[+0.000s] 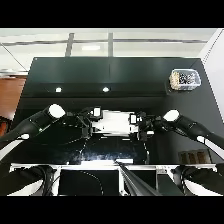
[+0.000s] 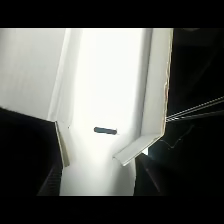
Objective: Fold the box and place the chain.
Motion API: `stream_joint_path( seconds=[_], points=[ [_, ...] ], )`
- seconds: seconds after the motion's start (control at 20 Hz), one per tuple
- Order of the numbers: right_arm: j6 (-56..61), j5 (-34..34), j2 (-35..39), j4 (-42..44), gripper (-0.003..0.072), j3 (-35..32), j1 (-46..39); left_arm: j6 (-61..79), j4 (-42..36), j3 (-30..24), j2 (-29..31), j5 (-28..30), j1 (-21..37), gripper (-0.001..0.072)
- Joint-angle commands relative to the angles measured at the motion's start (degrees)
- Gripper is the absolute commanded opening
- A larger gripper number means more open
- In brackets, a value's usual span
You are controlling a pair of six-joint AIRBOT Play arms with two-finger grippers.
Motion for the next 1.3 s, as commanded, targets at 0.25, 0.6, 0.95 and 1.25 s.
stream_joint_path(
  seconds=[0.25, 0.6, 0.95, 1.25],
  points=[
    [0.0, 0.0, 0.0, 0.0, 0.053, 0.0, 0.0, 0.4, -1.4, 0.0, -0.3, 1.4, -1.8, 0.0332],
    [0.0, 0.0, 0.0, 0.0, 0.053, 0.0, 0.0, 0.5, -9.7, 0.0, -1.9, 1.9, -3.0, 0.0331],
    [0.0, 0.0, 0.0, 0.0, 0.053, 0.0, 0.0, 0.5, -9.8, 0.0, -3.7, 4.7, -6.3, 0.0331],
    [0.0, 0.0, 0.0, 0.0, 0.053, 0.0, 0.0, 0.4, -9.7, 0.0, -3.7, 5.1, -6.2, 0.0252]
  ],
)
